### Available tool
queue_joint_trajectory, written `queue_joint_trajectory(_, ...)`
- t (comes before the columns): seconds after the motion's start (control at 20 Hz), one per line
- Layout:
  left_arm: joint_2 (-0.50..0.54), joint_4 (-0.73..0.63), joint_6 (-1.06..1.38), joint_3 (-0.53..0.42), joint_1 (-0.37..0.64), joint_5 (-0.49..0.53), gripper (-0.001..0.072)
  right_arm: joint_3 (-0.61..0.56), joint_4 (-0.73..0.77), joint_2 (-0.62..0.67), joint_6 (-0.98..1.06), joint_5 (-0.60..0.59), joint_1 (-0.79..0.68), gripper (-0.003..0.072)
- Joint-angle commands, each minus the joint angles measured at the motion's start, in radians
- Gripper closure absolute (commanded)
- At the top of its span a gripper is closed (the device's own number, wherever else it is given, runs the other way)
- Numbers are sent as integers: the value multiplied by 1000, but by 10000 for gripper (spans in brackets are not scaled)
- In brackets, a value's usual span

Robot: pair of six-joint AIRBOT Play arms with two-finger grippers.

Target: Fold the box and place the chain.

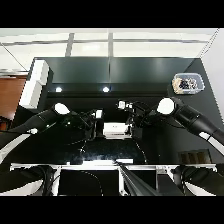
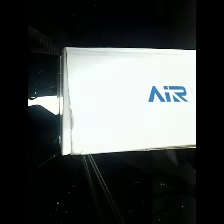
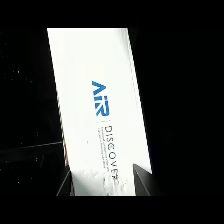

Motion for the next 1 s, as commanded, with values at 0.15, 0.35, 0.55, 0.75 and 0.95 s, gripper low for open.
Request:
queue_joint_trajectory(0.15,-1,0,0,1,0,0,374,-6,-3,-3,4,-6,1,267)
queue_joint_trajectory(0.35,-1,0,0,1,0,0,374,-4,-3,7,7,-8,0,263)
queue_joint_trajectory(0.55,-1,0,0,1,0,0,375,-4,-4,16,6,-9,1,142)
queue_joint_trajectory(0.75,-1,0,0,1,0,0,374,-4,-4,32,6,-8,1,142)
queue_joint_trajectory(0.95,-1,0,0,1,0,0,374,-4,-4,68,9,-8,0,143)
